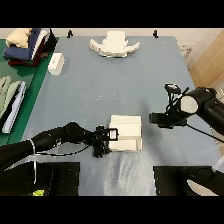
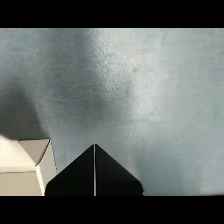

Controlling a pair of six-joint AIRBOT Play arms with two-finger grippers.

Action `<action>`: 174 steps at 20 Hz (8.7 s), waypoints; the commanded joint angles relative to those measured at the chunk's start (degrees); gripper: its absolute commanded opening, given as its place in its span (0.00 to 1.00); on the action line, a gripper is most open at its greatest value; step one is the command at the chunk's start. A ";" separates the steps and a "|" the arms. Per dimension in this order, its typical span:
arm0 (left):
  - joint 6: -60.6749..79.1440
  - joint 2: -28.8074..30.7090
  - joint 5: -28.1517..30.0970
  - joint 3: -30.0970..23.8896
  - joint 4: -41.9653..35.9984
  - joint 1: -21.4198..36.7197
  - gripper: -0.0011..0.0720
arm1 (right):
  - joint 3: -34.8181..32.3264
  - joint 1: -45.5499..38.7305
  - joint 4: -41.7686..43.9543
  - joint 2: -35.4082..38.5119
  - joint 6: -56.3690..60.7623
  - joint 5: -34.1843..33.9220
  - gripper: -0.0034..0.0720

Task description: Fold the box.

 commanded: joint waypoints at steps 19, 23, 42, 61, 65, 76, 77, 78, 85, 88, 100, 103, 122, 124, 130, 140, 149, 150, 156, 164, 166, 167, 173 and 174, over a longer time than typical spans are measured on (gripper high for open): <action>0.02 0.02 0.02 0.02 -0.13 0.00 0.54 | -6.64 -7.34 50.36 -15.89 -64.65 6.40 0.05; 0.02 0.02 0.00 0.02 -0.13 0.00 0.54 | -10.71 -3.61 45.53 -7.58 -64.76 -2.60 0.05; 0.02 0.02 0.02 0.02 -0.11 0.00 0.54 | -25.59 26.99 25.92 14.93 -83.27 -40.22 0.53; 0.02 0.02 0.02 0.02 -0.13 0.00 0.54 | -25.49 27.02 18.86 18.56 -85.35 -46.34 0.76; 0.02 0.02 0.02 0.02 -0.13 0.00 0.54 | -25.51 26.99 18.69 20.41 -85.53 -48.59 0.76; 0.02 0.02 0.02 0.02 -0.13 0.00 0.54 | -25.51 27.02 18.05 16.59 -85.83 -48.65 0.43; 0.02 0.02 0.02 0.02 -0.13 0.00 0.54 | -25.51 27.02 18.73 16.57 -85.83 -47.69 0.43; 0.02 0.02 0.00 0.02 -0.13 0.00 0.54 | -25.51 27.17 19.43 16.57 -85.83 -46.29 0.43; 0.02 0.02 0.02 0.02 -0.11 0.00 0.54 | -25.55 30.47 19.91 16.46 -85.81 -44.78 0.43; 0.02 0.02 0.02 0.02 -0.13 0.00 0.54 | -25.55 30.64 20.28 16.46 -85.81 -44.04 0.43; 0.02 0.02 0.02 0.02 -0.13 0.00 0.54 | -25.51 30.75 20.28 18.12 -85.70 -43.93 0.44; 0.02 0.02 0.02 0.02 -0.13 0.00 0.54 | -25.51 30.75 20.28 17.92 -85.57 -43.91 0.44; 0.02 0.02 0.02 0.02 -0.13 0.00 0.54 | -25.51 30.12 16.92 16.90 -85.53 -47.06 0.39; 0.02 0.02 0.02 0.02 -0.13 0.00 0.54 | -25.51 30.12 18.16 16.46 -85.55 -46.51 0.38; 0.02 0.02 0.02 0.02 -0.13 0.00 0.54 | -25.51 30.12 18.32 16.46 -85.53 -45.86 0.25; 0.02 0.02 0.02 0.02 -0.13 0.00 0.54 | -25.57 30.25 20.26 15.52 -85.53 -43.15 0.25; 0.02 0.02 0.02 0.02 -0.13 0.00 0.54 | -25.51 30.23 21.55 13.73 -85.53 -42.97 0.49; 0.02 0.02 0.02 0.02 -0.13 0.00 0.54 | -25.51 30.21 21.53 14.60 -85.53 -42.97 0.51; 0.02 0.02 0.02 0.02 -0.13 0.00 0.54 | -25.51 30.18 21.11 19.15 -85.50 -42.99 0.51; 0.02 0.02 0.02 0.02 -0.13 0.00 0.54 | -26.53 29.59 20.20 27.39 -55.82 -39.06 0.05; 0.02 0.02 0.02 0.02 -0.13 0.00 0.54 | -30.14 29.62 20.04 30.38 -42.03 -42.27 0.05; 0.02 0.02 0.02 0.02 -0.13 0.00 0.54 | -32.76 29.64 20.09 31.98 -37.73 -45.64 0.05; 0.02 0.02 0.02 0.02 -0.13 0.00 0.54 | -41.99 29.90 20.50 36.09 -29.07 -59.71 0.05; 0.02 0.02 0.02 0.02 -0.13 0.00 0.54 | -42.51 30.25 21.00 36.09 -29.09 -60.11 0.05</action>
